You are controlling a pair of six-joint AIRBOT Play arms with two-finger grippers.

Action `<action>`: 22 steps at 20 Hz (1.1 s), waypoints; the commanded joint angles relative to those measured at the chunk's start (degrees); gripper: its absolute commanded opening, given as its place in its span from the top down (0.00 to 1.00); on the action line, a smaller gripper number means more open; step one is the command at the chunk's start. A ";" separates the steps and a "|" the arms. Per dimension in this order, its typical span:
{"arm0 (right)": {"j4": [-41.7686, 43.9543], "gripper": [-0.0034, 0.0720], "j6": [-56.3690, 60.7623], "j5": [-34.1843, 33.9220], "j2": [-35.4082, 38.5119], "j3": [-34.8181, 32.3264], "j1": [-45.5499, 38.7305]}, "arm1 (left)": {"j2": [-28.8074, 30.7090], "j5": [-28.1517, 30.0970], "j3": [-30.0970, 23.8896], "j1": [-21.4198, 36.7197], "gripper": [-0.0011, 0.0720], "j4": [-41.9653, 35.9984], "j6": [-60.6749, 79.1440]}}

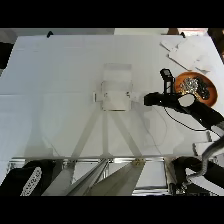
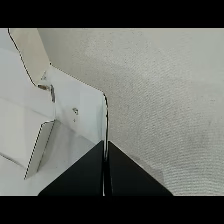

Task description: Fold the box and place the chain.

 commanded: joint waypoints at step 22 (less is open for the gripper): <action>0.02 0.94 0.02 0.02 0.04 -0.04 0.07 | -78.25 -22.67 34.32 -17.70 0.03 -26.27 33.59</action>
